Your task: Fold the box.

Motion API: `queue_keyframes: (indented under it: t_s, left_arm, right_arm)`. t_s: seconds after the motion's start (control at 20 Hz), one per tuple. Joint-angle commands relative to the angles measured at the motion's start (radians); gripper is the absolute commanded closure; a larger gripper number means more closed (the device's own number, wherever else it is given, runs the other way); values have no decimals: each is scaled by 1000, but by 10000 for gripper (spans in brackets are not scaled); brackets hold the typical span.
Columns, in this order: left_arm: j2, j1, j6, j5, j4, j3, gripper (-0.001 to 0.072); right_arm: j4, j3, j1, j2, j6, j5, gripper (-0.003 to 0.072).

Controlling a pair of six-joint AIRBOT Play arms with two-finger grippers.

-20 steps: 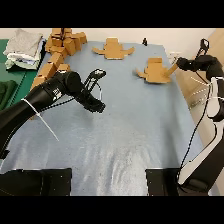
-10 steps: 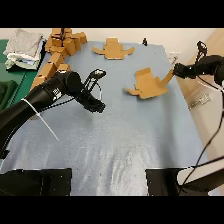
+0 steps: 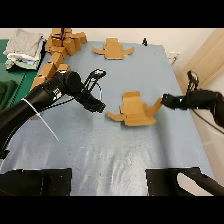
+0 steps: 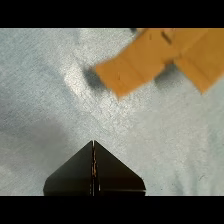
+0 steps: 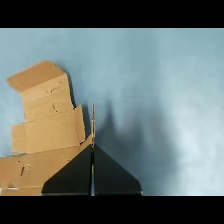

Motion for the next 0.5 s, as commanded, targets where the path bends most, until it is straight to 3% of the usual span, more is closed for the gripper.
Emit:
queue_keyframes:
  t_s: [0.0, 0.05, 0.25, 0.45]
  left_arm:
    - [0, 0, 0, 0, 0, 0, 698]
    - [0, 0, 0, 0, 0, 0, 698]
    - [0, 0, 0, 0, 0, 0, 698]
    - [0, 0, 0, 0, 0, 0, 698]
  right_arm:
    - [-53, -139, 24, 89, 109, -77, 436]
    - [-72, -140, 24, 82, 127, -97, 387]
    - [-114, -117, -5, 35, 131, -99, 386]
    - [-154, -22, -45, -66, 118, -150, 386]
